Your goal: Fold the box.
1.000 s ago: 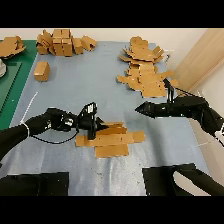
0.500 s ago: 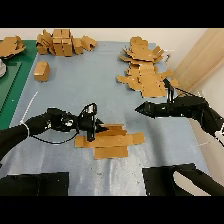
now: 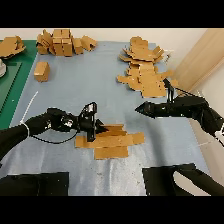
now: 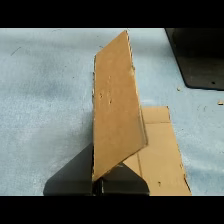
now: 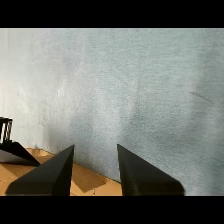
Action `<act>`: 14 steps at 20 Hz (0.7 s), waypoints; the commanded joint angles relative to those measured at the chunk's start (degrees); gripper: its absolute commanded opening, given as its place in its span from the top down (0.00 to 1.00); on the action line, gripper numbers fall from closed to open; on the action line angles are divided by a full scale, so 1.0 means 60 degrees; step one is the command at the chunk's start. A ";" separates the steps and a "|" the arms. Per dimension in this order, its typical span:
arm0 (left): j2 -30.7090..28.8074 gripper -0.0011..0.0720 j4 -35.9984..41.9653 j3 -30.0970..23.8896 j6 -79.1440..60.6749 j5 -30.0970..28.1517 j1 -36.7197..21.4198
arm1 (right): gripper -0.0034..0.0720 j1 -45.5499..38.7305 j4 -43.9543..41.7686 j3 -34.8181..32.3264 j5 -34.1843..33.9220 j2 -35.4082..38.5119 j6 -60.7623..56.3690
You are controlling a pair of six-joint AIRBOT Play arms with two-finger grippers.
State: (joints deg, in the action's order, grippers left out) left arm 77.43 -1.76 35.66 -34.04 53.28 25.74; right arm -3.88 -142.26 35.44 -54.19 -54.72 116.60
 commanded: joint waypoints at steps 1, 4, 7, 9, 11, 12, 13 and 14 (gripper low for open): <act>-0.0007 0.97 -0.0160 -0.0004 0.0186 0.0124 0.0000 | 0.41 0.0011 0.0004 0.0000 0.0000 0.0004 0.0004; -0.0007 0.97 -0.0219 -0.0004 0.0219 0.0189 0.0000 | 0.41 0.0011 0.0004 0.0004 0.0000 0.0004 0.0004; -0.0007 0.97 -0.0208 0.0000 0.0262 0.0182 0.0000 | 0.42 0.0011 0.0004 0.0000 0.0000 0.0004 0.0004; -0.0007 0.97 -0.0204 0.0000 0.0277 0.0182 -0.0004 | 0.42 0.0011 0.0004 0.0004 0.0000 0.0004 0.0004; -0.0007 0.97 -0.0204 0.0000 0.0390 0.0164 -0.0015 | 0.45 0.0011 0.0004 0.0004 0.0000 0.0004 0.0004; -0.0007 0.97 -0.0197 0.0000 0.0404 0.0127 -0.0018 | 0.68 0.0011 0.0004 0.0004 -0.0007 0.0004 0.0018; -0.0007 0.97 -0.0171 0.0000 0.0401 0.0113 -0.0018 | 0.94 0.0011 0.0004 0.0004 -0.0066 0.0007 0.0262; -0.0007 0.97 -0.0168 0.0000 0.0397 0.0124 -0.0018 | 0.95 0.0011 0.0004 0.0004 -0.0127 0.0007 0.0404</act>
State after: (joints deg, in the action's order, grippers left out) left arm 77.43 -2.90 35.66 -31.90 54.22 25.74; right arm -3.88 -142.23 35.44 -54.26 -54.72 117.30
